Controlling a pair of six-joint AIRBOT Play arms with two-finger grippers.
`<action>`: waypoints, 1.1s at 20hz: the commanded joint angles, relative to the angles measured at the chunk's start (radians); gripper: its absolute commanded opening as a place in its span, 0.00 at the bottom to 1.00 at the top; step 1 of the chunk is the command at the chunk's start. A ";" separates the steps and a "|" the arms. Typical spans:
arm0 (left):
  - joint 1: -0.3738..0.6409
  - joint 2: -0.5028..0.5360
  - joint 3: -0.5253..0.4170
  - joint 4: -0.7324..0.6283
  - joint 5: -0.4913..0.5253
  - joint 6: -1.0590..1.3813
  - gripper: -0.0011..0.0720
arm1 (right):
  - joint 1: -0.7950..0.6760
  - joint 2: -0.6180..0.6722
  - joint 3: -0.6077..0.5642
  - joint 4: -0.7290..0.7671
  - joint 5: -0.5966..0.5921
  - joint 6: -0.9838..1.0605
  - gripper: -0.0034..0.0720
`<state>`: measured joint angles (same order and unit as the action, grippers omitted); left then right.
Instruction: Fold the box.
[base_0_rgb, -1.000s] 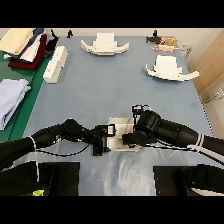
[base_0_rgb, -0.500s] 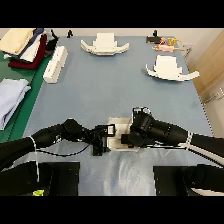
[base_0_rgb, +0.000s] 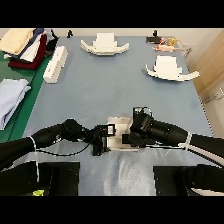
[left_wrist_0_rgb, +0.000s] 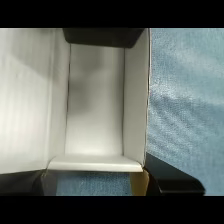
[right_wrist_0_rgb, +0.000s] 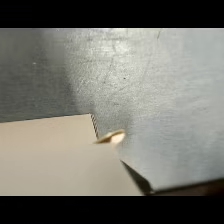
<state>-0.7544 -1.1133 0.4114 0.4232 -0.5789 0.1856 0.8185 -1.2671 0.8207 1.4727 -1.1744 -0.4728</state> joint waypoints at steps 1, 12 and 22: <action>0.000 0.000 0.001 0.003 0.000 0.004 0.72 | 0.000 0.001 0.001 0.010 -0.017 -0.029 0.54; 0.000 0.000 0.001 0.003 0.000 0.004 0.72 | -0.002 0.001 0.001 -0.011 -0.073 -0.029 0.49; 0.000 0.000 0.001 0.003 0.000 0.005 0.72 | -0.002 0.001 0.001 -0.015 -0.068 -0.035 0.43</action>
<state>-0.7547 -1.1133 0.4114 0.4255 -0.5800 0.1890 0.8169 -1.2675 0.8207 1.4490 -1.2453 -0.5045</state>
